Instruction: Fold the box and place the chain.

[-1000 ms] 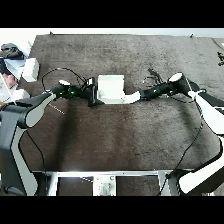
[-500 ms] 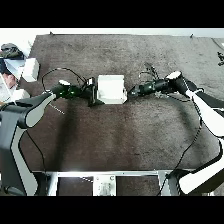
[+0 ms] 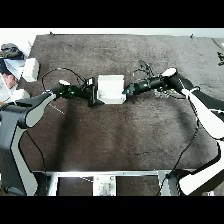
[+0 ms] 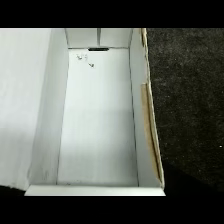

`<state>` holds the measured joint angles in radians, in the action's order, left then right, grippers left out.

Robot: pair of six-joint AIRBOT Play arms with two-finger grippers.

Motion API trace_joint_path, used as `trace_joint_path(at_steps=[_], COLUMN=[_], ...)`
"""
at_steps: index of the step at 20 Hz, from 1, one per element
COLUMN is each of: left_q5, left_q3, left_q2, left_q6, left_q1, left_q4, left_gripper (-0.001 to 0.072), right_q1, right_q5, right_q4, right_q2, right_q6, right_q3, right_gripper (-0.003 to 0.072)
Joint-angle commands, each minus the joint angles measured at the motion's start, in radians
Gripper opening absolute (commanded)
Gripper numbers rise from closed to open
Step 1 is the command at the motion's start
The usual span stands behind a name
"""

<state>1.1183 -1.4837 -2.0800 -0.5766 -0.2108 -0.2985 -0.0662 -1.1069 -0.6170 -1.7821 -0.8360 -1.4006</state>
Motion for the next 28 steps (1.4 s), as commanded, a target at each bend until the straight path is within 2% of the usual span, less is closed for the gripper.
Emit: trace_joint_path(at_steps=[1,5,11,15,21,23,28], left_q5=[0.000,0.000,0.000,0.000,0.000,0.000,0.000], left_q3=[0.000,0.000,0.000,0.000,0.000,0.000,0.000], left_q2=[-0.001,-0.001,-0.001,-0.001,-0.001,-0.001,-0.001], left_q6=[0.000,0.000,0.000,0.000,0.000,0.000,0.000], left_q1=[0.000,0.000,0.000,0.000,0.000,0.000,0.000], left_q4=[0.000,0.000,0.000,0.000,0.000,0.000,0.000], left_gripper=[0.0285,0.0285,0.0285,0.0285,0.0285,0.0285,0.0285], right_q1=[0.048,0.094,0.169,0.194,0.237,0.237,0.265], right_q5=[0.006,0.026,0.082,0.105,0.051,0.042,-0.055], right_q4=[-0.151,-0.205,-0.456,-0.477,-0.645,-0.687,-0.755], right_q2=[0.001,0.000,0.000,-0.018,-0.045,-0.053,-0.130], right_q6=[-0.090,-0.142,-0.274,-0.315,-0.469,-0.510,-0.644], right_q3=[-0.044,-0.080,-0.118,-0.133,-0.211,-0.232,-0.349], right_gripper=[0.0503,0.0503,0.0503,0.0502,0.0501,0.0423,0.0424])
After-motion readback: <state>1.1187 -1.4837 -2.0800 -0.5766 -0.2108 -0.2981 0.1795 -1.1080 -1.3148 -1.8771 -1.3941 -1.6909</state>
